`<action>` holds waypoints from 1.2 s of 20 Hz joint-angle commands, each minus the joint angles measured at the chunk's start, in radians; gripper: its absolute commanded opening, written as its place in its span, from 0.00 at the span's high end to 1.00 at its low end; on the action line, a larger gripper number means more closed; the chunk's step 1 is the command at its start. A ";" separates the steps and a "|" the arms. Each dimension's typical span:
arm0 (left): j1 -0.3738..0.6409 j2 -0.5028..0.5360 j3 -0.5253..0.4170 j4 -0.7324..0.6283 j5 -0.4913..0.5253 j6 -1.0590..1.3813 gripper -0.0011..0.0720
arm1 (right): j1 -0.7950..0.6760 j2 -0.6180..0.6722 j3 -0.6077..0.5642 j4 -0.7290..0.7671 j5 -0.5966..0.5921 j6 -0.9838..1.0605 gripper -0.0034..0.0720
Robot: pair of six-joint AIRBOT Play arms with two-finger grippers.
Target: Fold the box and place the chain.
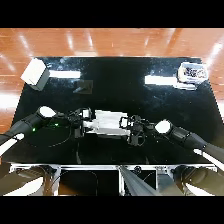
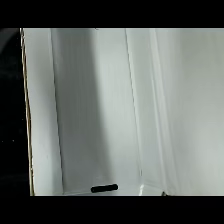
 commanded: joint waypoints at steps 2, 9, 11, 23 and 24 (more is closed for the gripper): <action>-0.002 -0.001 0.001 0.004 0.004 -0.005 0.36 | 0.001 -0.001 0.000 0.000 0.000 0.000 0.11; -0.002 -0.001 0.001 0.004 0.004 -0.005 0.59 | 0.001 -0.001 0.000 0.000 0.000 0.000 0.11; -0.002 -0.001 0.001 0.004 0.002 -0.005 0.59 | 0.001 -0.001 0.000 0.000 0.000 0.000 0.11; -0.048 -0.001 0.009 -0.039 -0.017 -0.005 0.65 | 0.001 -0.001 0.000 0.000 0.000 0.000 0.11; -0.048 -0.001 0.009 -0.039 -0.023 -0.005 0.65 | 0.001 -0.001 0.000 0.000 0.000 0.000 0.11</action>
